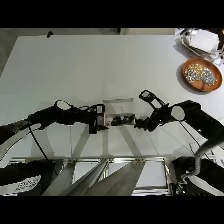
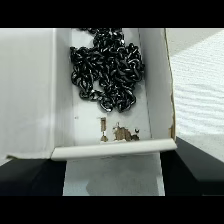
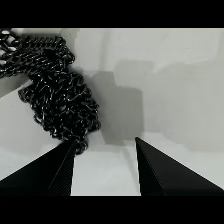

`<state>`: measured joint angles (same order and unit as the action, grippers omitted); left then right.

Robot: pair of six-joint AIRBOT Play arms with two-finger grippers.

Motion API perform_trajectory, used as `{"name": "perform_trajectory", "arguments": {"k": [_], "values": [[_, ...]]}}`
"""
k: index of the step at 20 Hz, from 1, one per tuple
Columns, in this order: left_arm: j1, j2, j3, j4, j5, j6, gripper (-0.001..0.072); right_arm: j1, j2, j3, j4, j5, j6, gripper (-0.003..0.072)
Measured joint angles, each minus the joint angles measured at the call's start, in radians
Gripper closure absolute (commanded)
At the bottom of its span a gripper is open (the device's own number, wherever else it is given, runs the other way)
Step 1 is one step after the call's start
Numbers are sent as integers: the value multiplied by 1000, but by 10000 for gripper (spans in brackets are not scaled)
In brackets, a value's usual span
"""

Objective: Fold the box and place the chain.

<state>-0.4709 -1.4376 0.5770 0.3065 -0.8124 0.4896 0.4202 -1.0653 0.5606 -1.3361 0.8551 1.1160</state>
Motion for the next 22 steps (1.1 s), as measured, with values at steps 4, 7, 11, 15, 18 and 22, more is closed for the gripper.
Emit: {"name": "perform_trajectory", "arguments": {"k": [4,7,11,15,18,22], "values": [[0,0,0,0,0,0,499,37,-24,-6,40,-17,-27,393],[0,0,0,0,0,0,499,51,-30,-8,54,-14,-35,393],[0,0,0,0,0,0,499,58,-33,-11,58,2,4,609],[0,0,0,0,0,0,499,60,-33,-11,60,18,29,676],[0,0,0,0,0,0,499,60,-33,-11,60,29,44,677],[0,0,0,0,0,0,499,60,-10,-12,58,51,59,678]]}}
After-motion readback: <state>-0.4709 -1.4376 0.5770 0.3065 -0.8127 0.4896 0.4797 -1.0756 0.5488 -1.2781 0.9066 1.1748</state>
